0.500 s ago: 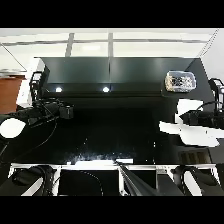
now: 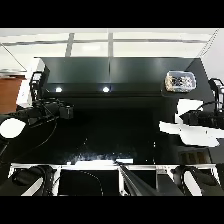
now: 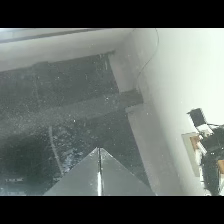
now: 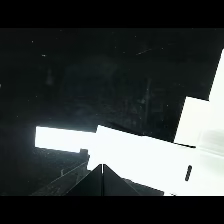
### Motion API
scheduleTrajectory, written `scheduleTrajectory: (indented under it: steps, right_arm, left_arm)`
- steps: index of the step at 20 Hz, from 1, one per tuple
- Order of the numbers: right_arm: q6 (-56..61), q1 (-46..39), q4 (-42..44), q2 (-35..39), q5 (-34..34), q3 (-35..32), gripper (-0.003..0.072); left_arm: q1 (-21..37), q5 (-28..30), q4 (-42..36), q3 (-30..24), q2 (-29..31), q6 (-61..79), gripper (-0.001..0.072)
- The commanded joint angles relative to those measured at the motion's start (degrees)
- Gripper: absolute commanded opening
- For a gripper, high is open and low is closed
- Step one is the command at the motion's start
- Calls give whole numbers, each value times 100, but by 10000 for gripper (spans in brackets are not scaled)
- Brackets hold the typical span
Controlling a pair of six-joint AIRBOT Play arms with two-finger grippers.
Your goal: Fold the box and place the chain.
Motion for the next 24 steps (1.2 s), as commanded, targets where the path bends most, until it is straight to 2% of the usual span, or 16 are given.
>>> scheduleTrajectory:
  steps: [1,4,6,8,9,10,11,12,14,17,19,22,24]
  right_arm:
    - [2,0,0,4,0,-4,22]
    - [-4,2,-4,4,-149,-7,22]
    - [2,2,151,4,-1338,-7,22]
    - [2,0,841,4,-2081,-7,24]
    - [4,2,1075,4,-2238,-7,95]
    - [2,2,1169,-4,-2354,-7,507]
    - [2,2,1163,-13,-2479,-7,712]
    - [90,-4,1141,-63,-2691,-7,712]
    - [927,-120,461,-354,-3047,68,710]
    - [2229,-990,-1091,-1480,-2798,881,709]
    - [2411,-1921,-1217,-2459,-2026,1757,709]
    - [2662,-3370,-1217,-3689,-293,2922,709]
    - [2658,-4159,-1198,-4120,186,3272,708]
  left_arm:
    - [-2,2,0,-2,4,2,30]
    - [-4,160,-9,-2,-7,2,30]
    - [-4,769,-37,-2,-63,0,30]
    - [-4,1239,-181,-2,-127,2,31]
    - [-2,1412,-162,-2,-173,2,37]
    - [-4,1672,-170,-2,-256,0,213]
    - [-28,1810,-192,-2,-345,2,696]
    - [-48,1843,-188,2,-435,-9,714]
    - [-76,1722,-216,2,-577,-13,714]
    - [-181,1565,-479,2,-625,-13,714]
    - [-302,1499,-476,2,-625,-13,714]
    - [-455,1318,-474,2,-625,-13,714]
    - [-535,1217,-474,2,-625,-15,714]
